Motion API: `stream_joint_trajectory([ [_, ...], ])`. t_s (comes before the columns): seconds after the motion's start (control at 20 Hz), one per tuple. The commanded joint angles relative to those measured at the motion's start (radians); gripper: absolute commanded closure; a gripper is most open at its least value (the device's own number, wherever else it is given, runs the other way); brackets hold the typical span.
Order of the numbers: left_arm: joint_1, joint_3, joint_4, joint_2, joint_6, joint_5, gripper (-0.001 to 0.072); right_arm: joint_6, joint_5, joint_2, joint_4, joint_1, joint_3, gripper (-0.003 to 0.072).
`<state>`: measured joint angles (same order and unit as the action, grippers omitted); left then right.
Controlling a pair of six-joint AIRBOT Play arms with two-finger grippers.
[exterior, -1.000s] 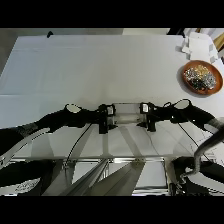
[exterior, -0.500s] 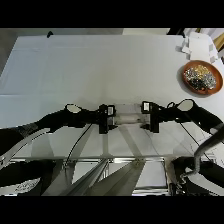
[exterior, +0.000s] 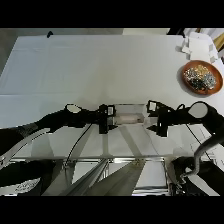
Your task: Fold the box and place the chain.
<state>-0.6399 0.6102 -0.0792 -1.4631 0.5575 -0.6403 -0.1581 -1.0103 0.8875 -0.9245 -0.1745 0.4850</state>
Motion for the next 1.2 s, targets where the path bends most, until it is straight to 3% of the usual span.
stream_joint_trajectory([
  [0.0,0.0,0.001,0.0,0.001,0.0,0.0,0.0575,-0.036,-0.026,-0.097,0.254,0.0,0.001,0.0574],
  [0.05,0.0,0.001,0.0,0.001,0.0,0.0,0.0575,-0.026,-0.015,-0.095,0.352,0.0,0.001,0.0674],
  [0.3,0.0,0.001,0.0,0.001,0.0,0.0,0.0575,-0.001,0.196,-0.021,0.644,-0.001,0.001,0.0674],
  [0.6,0.0,0.001,0.0,0.001,0.0,0.0,0.0575,-0.088,0.403,0.239,0.652,-0.001,0.001,0.0674],
  [0.8,0.0,0.001,0.0,0.001,0.0,0.0,0.0575,-0.133,0.407,0.351,0.647,-0.001,0.001,0.0674],
  [1.15,0.0,0.001,0.0,0.001,0.0,0.0,0.0575,-0.132,0.322,0.342,0.649,0.0,0.001,0.0673],
])
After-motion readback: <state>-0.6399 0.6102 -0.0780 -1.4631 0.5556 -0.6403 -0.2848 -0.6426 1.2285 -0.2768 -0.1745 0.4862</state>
